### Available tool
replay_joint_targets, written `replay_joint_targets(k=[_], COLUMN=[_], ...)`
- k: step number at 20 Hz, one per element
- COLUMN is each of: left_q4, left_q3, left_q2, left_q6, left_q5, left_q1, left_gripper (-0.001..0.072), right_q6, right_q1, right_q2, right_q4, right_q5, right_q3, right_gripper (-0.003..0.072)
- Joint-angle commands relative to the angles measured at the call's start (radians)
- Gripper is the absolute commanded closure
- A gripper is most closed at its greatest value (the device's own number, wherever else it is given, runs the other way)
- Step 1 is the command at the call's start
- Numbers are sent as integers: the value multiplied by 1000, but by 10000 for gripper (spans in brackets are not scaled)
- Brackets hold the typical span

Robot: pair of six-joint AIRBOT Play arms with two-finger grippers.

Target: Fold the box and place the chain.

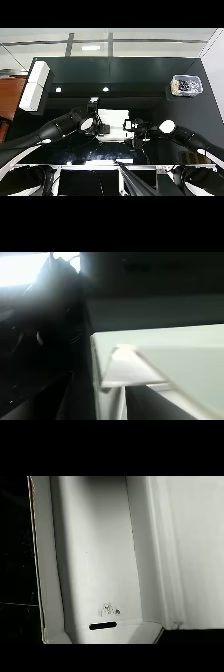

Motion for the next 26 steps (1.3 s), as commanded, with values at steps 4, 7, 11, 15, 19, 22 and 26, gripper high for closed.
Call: replay_joint_targets(k=[4,7,11,15,19,22,26], left_q4=[8,49,48,48,47,43,44], left_q3=[10,19,19,19,19,19,19], left_q2=[-11,-15,-17,-17,-23,-41,-43], left_q6=[-13,-45,-51,-61,-67,-67,-67], left_q5=[-38,-36,-32,-13,-13,-13,-10], left_q1=[-20,-38,-37,-37,-36,-37,-36], left_gripper=[441,441,441,441,441,441,441], right_q6=[0,0,0,0,0,0,0], right_q1=[1,1,1,0,0,1,1], right_q2=[0,0,0,0,0,0,0], right_q4=[0,0,0,0,0,0,0], right_q5=[0,0,0,0,0,0,0], right_q3=[0,0,0,0,0,0,0], right_gripper=[295,295,295,295,295,295,295])
